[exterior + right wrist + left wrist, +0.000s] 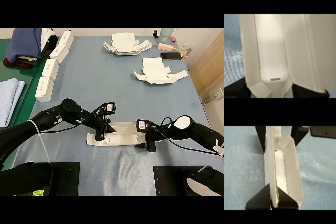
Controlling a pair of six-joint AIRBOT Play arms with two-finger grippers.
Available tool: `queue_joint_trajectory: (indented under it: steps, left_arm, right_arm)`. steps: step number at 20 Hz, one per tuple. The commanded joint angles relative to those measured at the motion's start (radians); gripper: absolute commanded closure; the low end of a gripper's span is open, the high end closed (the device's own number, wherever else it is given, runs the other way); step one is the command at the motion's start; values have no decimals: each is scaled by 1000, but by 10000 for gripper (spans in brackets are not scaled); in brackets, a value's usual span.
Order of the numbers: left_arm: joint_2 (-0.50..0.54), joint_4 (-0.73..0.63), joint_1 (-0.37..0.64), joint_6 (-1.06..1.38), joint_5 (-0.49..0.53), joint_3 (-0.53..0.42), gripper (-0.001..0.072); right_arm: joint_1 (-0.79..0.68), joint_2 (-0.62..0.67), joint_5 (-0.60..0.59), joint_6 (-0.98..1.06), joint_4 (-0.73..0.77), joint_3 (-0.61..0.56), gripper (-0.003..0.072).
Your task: Fold the box.
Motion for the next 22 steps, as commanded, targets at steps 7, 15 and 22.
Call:
queue_joint_trajectory:
  steps: [7, 15, 22]
  left_arm:
    - [1, 0, 0, 0, 1, 1, 695]
    - [1, 0, 0, 0, 1, 1, 694]
    - [1, 0, 0, 0, 1, 1, 695]
  right_arm:
    - [0, 0, -8, -24, 5, -3, 106]
    - [0, -1, -8, -19, -16, -3, 79]
    - [0, 0, -8, 4, -19, -3, 3]
